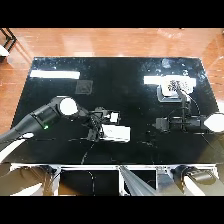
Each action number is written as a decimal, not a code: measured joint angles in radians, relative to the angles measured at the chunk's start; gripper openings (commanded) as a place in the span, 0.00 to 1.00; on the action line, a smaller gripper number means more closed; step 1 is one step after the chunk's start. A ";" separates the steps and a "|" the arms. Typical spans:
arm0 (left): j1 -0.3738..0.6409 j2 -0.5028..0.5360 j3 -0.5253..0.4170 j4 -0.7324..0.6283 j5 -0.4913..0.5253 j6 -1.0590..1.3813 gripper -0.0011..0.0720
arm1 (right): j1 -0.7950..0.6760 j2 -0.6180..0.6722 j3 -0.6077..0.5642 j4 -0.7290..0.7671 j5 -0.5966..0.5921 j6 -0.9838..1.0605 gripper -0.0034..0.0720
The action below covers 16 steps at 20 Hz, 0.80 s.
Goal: Fold the box and place the chain.
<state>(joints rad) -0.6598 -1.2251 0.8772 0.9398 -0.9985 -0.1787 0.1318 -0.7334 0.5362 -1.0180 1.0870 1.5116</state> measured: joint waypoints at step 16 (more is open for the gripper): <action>-0.016 -0.020 -0.063 -0.061 0.127 -0.039 0.87 | -0.001 0.000 0.000 -0.004 -0.008 0.004 0.08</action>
